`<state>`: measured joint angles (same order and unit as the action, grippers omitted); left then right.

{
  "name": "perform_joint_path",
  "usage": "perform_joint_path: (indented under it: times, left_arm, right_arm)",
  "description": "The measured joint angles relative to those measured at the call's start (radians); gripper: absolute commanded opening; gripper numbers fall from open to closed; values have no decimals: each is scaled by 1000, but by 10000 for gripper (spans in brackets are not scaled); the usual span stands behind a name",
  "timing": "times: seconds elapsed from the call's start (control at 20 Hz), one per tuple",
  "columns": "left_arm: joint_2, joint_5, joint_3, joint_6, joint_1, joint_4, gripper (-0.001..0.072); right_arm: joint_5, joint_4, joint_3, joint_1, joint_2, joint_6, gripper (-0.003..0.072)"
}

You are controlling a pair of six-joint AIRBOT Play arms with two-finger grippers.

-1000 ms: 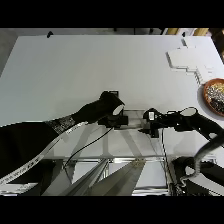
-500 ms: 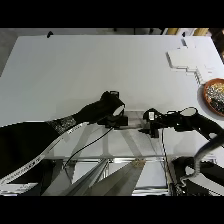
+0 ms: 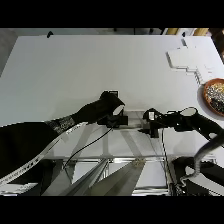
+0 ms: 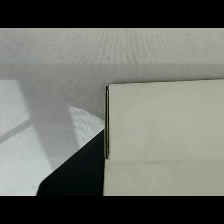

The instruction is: Fold the box and place the chain.

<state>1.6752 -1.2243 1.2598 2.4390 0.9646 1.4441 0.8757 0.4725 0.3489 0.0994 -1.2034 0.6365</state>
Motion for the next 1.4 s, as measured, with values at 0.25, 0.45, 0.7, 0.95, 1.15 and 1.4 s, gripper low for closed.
perform_joint_path:
  times: [0.25, 0.45, 0.7, 0.95, 1.15, 1.4]
  left_arm:
    - [-9, 3, 0, -27, -4, -37, 234]
    - [-55, -16, 0, -162, -12, -68, 235]
    - [-185, -28, 0, -343, -45, -94, 235]
    - [-372, -63, -11, -524, -78, -98, 589]
    - [-515, -68, -117, -720, -111, -98, 639]
    - [-623, 41, -390, -1249, -216, -219, 639]
  right_arm:
    - [0, 3, 0, 0, 0, 3, 415]
    - [0, 2, 0, 0, 0, 1, 415]
    - [0, 2, 0, 0, 0, 0, 415]
    - [0, 2, 0, 0, 0, 0, 415]
    - [0, 2, 0, 0, 0, 0, 415]
    - [0, 2, 0, 0, 0, 0, 415]
